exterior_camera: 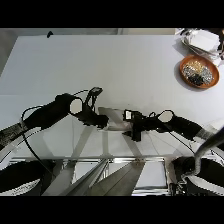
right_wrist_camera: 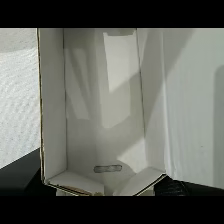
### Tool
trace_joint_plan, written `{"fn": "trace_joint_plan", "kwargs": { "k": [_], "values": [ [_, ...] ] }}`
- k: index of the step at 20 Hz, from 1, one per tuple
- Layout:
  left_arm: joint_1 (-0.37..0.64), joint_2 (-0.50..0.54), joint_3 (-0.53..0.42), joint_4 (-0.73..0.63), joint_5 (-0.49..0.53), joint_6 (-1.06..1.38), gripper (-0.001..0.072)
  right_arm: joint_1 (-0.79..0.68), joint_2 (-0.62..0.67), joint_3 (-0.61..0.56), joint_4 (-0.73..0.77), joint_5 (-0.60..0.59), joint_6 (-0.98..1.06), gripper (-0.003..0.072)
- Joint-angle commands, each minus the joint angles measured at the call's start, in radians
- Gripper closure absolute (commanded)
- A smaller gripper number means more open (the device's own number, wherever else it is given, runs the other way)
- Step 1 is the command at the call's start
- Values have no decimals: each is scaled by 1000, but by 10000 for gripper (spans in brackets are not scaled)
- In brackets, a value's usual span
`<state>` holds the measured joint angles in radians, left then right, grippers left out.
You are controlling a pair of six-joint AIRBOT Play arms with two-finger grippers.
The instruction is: Fold the box and place the chain.
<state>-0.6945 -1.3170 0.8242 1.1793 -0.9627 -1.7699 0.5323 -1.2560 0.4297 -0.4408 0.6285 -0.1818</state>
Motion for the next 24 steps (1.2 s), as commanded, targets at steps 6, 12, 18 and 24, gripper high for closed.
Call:
{"fn": "trace_joint_plan", "kwargs": {
  "k": [6,12,18,24],
  "values": [
    [-4,-87,123,54,-120,-53,262,0,1,0,0,0,0,393],
    [-14,-128,174,107,-233,-124,262,0,1,0,0,0,0,393],
    [-43,-132,174,133,-196,-259,456,0,1,0,0,0,0,393],
    [-90,-178,174,149,-170,-282,427,0,1,0,0,0,0,393]
  ]
}}
